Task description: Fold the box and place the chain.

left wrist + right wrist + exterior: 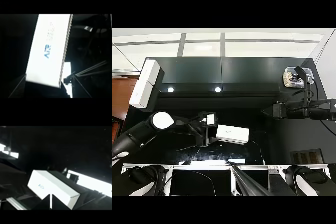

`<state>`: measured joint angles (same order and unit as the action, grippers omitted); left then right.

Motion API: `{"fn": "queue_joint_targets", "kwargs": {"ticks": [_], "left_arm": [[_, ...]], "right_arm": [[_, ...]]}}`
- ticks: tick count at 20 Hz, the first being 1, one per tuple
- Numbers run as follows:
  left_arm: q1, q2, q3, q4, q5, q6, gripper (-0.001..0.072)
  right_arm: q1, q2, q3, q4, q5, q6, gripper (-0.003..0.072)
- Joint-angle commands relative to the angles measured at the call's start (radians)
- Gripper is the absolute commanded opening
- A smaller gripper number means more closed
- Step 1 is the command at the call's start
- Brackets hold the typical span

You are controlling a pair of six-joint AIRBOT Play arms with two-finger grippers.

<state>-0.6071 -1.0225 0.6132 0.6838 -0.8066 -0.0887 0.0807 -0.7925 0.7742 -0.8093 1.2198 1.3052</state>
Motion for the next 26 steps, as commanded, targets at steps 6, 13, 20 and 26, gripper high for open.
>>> {"fn": "queue_joint_targets", "kwargs": {"ticks": [6, 13, 20, 26], "left_arm": [[-0.127, -0.255, 0.211, 0.019, -0.008, -0.049, 0.0711], [-0.127, -0.301, 0.225, 0.042, -0.027, -0.054, 0.0711], [-0.127, -0.302, 0.228, 0.041, 0.019, -0.054, 0.0710], [-0.127, -0.309, 0.228, 0.041, 0.008, -0.072, 0.0711]], "right_arm": [[-0.006, 0.002, 0.001, -0.010, -0.004, 0.009, 0.0042], [-0.006, 0.002, 0.001, -0.015, -0.023, 0.009, 0.0042], [-0.006, 0.002, 0.001, -0.015, -0.024, 0.009, 0.0042], [-0.006, 0.002, 0.001, -0.015, -0.024, 0.009, 0.0042]]}}
